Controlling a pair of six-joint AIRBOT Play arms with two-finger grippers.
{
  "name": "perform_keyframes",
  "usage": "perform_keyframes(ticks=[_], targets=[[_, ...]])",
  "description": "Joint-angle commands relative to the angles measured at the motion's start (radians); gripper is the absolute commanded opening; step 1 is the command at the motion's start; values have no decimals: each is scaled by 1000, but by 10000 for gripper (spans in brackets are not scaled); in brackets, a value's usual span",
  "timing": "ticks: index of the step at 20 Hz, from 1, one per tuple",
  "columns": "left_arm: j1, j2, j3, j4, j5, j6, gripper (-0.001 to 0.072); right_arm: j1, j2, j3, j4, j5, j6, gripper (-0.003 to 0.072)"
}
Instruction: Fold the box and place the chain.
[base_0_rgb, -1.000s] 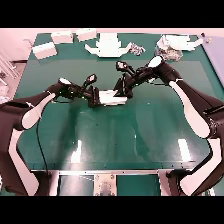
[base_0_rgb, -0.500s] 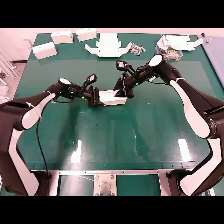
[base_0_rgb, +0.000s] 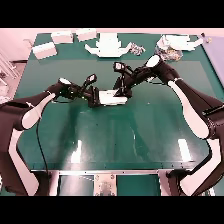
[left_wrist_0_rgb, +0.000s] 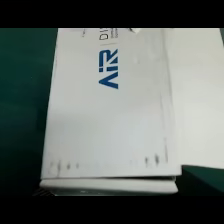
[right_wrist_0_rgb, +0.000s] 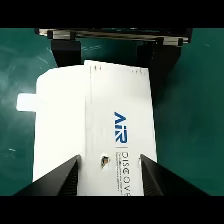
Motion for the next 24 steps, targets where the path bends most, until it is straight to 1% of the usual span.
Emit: perform_keyframes(ticks=[1,5,7,15,24], targets=[[0,-1,0,0,0,0,488,4,3,6,-1,72,1,403],[0,-1,0,0,0,0,488,4,-2,4,-2,69,19,415],[0,-1,0,0,0,0,488,6,-4,4,-1,57,19,433],[0,-1,0,0,0,0,488,26,-23,1,-32,-39,26,434],[0,-1,0,0,-1,0,488,25,-8,2,-32,-47,34,446]])
